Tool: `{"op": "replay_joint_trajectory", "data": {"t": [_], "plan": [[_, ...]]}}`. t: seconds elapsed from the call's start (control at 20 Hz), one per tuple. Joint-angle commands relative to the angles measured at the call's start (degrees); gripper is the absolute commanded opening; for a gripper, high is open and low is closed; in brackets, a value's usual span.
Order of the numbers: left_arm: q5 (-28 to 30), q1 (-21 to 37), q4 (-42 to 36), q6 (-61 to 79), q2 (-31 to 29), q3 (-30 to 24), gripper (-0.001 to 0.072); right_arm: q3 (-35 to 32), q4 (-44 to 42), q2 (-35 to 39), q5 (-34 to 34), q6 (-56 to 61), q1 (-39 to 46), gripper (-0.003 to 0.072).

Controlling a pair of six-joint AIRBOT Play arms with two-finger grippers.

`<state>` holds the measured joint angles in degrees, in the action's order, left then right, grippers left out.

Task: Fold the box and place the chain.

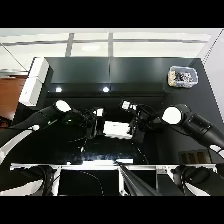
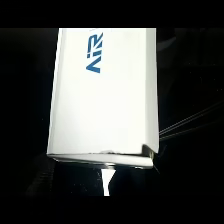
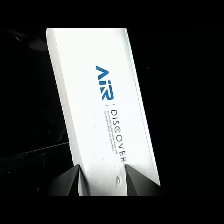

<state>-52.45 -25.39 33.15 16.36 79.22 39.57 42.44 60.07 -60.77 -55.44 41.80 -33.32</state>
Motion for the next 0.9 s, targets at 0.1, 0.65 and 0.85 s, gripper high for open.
{"op": "replay_joint_trajectory", "data": {"t": [0.1, 0.65, 0.85], "plan": [[0.0, 0.0, 0.0, 0.1, 0.0, 0.0, 0.0370, 0.4, 0.0, 0.6, 0.1, 1.5, 0.0, 0.0296], [0.0, 0.0, 0.0, 0.1, 0.0, 0.0, 0.0370, 0.6, 0.8, 0.7, 0.3, 1.5, 0.0, 0.0295], [0.0, 0.0, 0.0, 0.1, 0.0, 0.0, 0.0371, 0.6, 2.1, 0.6, 0.7, 1.5, 0.0, 0.0295]]}}
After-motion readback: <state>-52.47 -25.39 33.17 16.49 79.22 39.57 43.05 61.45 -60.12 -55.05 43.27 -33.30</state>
